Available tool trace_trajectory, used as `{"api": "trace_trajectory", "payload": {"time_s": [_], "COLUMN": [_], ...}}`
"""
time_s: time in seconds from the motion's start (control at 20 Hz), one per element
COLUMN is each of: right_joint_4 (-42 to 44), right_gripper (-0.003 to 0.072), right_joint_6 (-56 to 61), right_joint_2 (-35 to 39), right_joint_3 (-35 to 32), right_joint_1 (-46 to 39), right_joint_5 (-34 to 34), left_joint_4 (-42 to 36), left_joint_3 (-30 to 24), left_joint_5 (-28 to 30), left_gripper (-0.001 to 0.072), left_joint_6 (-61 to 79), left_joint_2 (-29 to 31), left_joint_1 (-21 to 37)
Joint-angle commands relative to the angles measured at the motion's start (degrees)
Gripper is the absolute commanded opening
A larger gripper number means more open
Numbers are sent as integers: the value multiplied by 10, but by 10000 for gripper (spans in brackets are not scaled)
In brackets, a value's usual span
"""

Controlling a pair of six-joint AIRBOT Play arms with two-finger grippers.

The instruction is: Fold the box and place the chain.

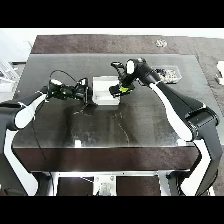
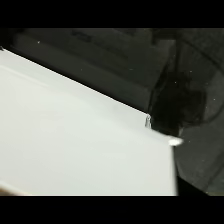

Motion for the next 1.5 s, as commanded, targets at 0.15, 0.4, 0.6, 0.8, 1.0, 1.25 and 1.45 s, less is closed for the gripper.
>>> {"api": "trace_trajectory", "payload": {"time_s": [0.15, 0.4, 0.6, 0.8, 1.0, 1.25, 1.45], "right_joint_4": [-32, -60, -102, -113, -126, -125, -125], "right_gripper": [401, 371, 371, 352, 271, 212, 153], "right_joint_6": [37, 43, 58, 73, 72, 72, 72], "right_joint_2": [-12, -14, -19, -24, -25, -25, -25], "right_joint_3": [6, 13, 15, 16, 16, 16, 16], "right_joint_1": [7, 16, 26, 30, 43, 54, 57], "right_joint_5": [10, 11, 23, 25, 22, 19, 18], "left_joint_4": [0, 0, 0, 0, 0, 0, 0], "left_joint_3": [0, 0, 0, 0, 0, 0, 0], "left_joint_5": [0, 0, 0, 0, 0, 0, 0], "left_gripper": [411, 411, 411, 411, 411, 411, 411], "left_joint_6": [0, 0, 0, 0, 0, 0, 0], "left_joint_2": [0, 0, 0, 0, 0, 0, 0], "left_joint_1": [0, 0, 0, 0, 0, 0, 0]}}
